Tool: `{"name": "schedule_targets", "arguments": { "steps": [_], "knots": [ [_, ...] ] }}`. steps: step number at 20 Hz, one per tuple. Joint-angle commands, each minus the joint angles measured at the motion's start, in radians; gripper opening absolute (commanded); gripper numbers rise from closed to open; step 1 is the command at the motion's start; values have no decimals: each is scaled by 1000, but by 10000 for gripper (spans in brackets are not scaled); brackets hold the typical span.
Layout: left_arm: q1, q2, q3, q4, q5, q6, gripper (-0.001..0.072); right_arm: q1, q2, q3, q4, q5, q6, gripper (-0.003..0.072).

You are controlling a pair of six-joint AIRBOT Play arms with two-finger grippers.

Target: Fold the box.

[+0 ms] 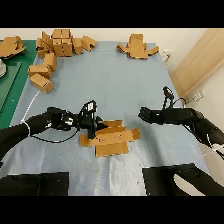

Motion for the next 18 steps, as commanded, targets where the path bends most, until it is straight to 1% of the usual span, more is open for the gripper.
{"name": "schedule_targets", "arguments": {
  "steps": [1,4,6,8,10,11,13,15,16,18],
  "knots": [
    [2,0,0,-2,5,-7,15,1,16,2,1,5,-34,-1],
    [2,0,0,-3,4,-7,14,1,98,2,1,-20,-126,-2],
    [2,0,0,-3,4,-7,14,1,181,2,1,-73,-159,-2],
    [2,0,0,-3,4,-6,15,25,242,1,-19,-198,-178,-2],
    [1,0,0,-3,4,-6,15,69,249,-3,-21,-339,-217,-1],
    [1,0,0,-2,4,-6,14,107,244,-11,-21,-363,-246,-1],
    [1,0,0,-2,4,-6,15,189,217,-19,-23,-321,-337,-1],
    [1,0,0,-2,4,-6,14,261,159,-19,-29,-279,-451,-1],
    [1,0,0,-2,4,-6,14,285,119,-19,-60,-277,-464,-1],
    [1,0,0,-2,4,-6,14,305,33,-19,-192,-260,-462,-1]
  ]
}}
